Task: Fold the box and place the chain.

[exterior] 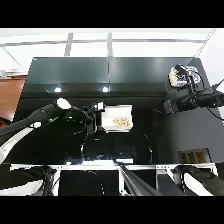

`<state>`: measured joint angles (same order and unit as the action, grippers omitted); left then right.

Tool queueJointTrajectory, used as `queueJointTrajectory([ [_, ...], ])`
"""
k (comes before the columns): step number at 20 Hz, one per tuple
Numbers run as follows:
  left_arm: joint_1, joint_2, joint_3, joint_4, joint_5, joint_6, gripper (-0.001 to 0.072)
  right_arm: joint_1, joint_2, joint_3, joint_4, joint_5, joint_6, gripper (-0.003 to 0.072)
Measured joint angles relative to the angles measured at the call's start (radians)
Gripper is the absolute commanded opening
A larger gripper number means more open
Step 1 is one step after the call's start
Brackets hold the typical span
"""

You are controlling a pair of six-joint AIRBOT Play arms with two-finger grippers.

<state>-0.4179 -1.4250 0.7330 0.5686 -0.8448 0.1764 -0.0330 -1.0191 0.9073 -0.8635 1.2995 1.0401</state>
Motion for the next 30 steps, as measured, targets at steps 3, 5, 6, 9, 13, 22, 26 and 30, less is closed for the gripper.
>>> queueJointTrajectory([
  [3, 0.0, 0.0, 0.0, 0.0, 0.001, 0.0, 0.04, 0.049, 0.0, -0.002, 0.028, -0.132, 0.009, 0.0564],
  [5, 0.0, 0.0, 0.0, 0.0, 0.001, -0.001, 0.04, 0.11, -0.009, -0.002, 0.043, -0.259, 0.024, 0.0719],
  [6, 0.0, 0.0, 0.0, 0.0, 0.001, -0.001, 0.04, 0.145, -0.019, -0.002, 0.047, -0.321, 0.032, 0.0719],
  [9, 0.0, 0.0, 0.0, -0.001, 0.002, -0.001, 0.04, 0.241, -0.087, -0.001, 0.06, -0.488, 0.043, 0.0711],
  [13, 0.0, 0.0, 0.0, -0.002, 0.001, -0.001, 0.04, 0.338, -0.2, 0.0, 0.055, -0.532, -0.056, 0.071],
  [22, 0.0, 0.0, 0.0, -0.005, 0.0, -0.001, 0.04, 0.411, -0.2, 0.04, -0.021, -0.333, -0.448, 0.0711],
  [26, 0.0, 0.0, 0.0, -0.005, -0.002, -0.002, 0.04, 0.423, -0.193, 0.044, -0.031, -0.248, -0.537, 0.071],
  [30, 0.0, 0.0, 0.0, -0.005, -0.003, -0.002, 0.04, 0.444, -0.2, 0.041, -0.031, -0.288, -0.581, 0.0711],
])
